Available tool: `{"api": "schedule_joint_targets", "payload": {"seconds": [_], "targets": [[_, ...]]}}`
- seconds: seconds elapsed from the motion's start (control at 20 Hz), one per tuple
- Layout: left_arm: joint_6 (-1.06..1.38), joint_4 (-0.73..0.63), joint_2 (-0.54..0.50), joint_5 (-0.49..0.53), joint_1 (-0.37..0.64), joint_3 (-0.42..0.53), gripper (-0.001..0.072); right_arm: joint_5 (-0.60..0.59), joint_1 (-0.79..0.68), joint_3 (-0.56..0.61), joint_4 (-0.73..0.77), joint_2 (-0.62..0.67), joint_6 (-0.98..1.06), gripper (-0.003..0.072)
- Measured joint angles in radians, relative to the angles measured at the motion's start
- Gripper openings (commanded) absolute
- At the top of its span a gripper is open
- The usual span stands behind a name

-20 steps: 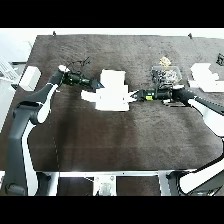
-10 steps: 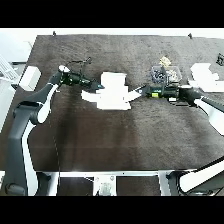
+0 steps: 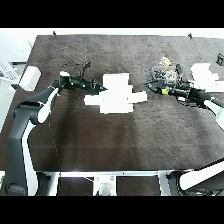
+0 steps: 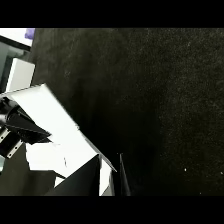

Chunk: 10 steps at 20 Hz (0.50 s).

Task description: Fold the box and place the chain.

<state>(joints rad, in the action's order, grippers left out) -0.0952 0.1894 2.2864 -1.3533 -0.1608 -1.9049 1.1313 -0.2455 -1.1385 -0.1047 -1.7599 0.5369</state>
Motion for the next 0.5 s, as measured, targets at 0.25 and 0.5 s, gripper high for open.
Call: {"api": "schedule_joint_targets", "payload": {"seconds": [0.25, 0.5], "targets": [[0.152, -0.047, 0.000, 0.004, 0.000, 0.034, 0.0017, 0.005, -0.005, 0.003, 0.006, 0.000, -0.019, 0.0170], [0.255, -0.049, 0.000, 0.030, -0.027, 0.044, 0.0017, 0.007, -0.006, 0.012, 0.018, 0.001, -0.025, 0.0126]]}}
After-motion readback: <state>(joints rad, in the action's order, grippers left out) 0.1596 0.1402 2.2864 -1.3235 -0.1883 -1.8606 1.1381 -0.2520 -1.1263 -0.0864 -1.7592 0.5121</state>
